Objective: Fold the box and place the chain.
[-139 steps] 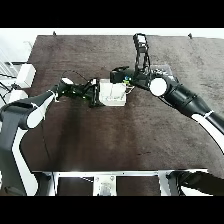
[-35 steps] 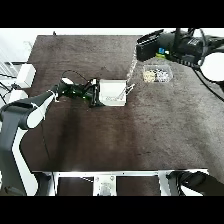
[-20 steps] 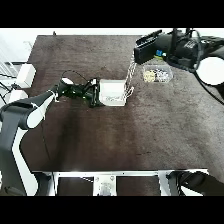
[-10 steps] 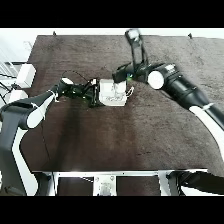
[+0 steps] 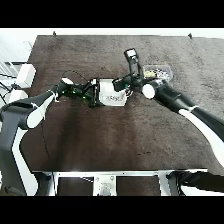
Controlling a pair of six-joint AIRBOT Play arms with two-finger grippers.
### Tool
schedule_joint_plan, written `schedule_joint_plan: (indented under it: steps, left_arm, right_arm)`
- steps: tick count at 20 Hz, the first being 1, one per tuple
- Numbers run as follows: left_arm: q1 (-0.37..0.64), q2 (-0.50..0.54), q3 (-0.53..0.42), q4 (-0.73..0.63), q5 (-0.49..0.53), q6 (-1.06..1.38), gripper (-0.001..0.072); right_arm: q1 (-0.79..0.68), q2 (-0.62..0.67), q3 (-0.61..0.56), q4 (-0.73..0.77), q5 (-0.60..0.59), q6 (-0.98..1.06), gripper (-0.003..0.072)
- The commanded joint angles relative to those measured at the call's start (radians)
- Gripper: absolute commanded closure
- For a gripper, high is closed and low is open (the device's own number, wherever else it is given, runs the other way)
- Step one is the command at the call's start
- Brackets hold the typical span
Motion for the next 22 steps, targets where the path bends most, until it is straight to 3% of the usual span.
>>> schedule_joint_plan:
  steps: [1,3,5,7,8,14,17,22]
  left_arm:
    - [0.000,0.001,0.001,0.000,0.000,0.000,0.0126]
    - [0.000,0.001,0.001,0.000,0.000,0.000,0.0126]
    - [0.000,0.001,0.001,0.000,0.000,0.000,0.0126]
    - [0.000,0.001,0.001,0.000,0.000,0.000,0.0126]
    - [0.000,0.001,0.001,0.000,0.000,0.000,0.0126]
    - [0.000,0.001,0.001,0.000,0.000,0.000,0.0126]
    - [0.000,0.001,0.001,0.000,-0.001,0.000,0.0126]
    - [0.000,0.001,0.001,0.000,0.000,0.000,0.0126]
  right_arm:
    - [-0.096,0.090,-0.008,-0.063,0.061,-0.257,0.0091]
    - [-0.203,0.103,-0.008,0.076,0.090,-0.576,0.0091]
    - [-0.322,0.092,-0.008,0.411,0.198,-0.984,0.0091]
    - [-0.438,0.044,-0.007,0.784,0.393,-1.447,0.0091]
    - [-0.488,0.006,0.001,0.896,0.480,-1.589,0.0091]
    - [-0.544,-0.340,0.233,0.869,0.742,-1.759,0.0089]
    - [-0.518,-0.460,0.337,0.823,0.778,-1.804,0.0088]
    - [-0.489,-0.545,0.382,0.824,0.786,-1.843,0.0026]
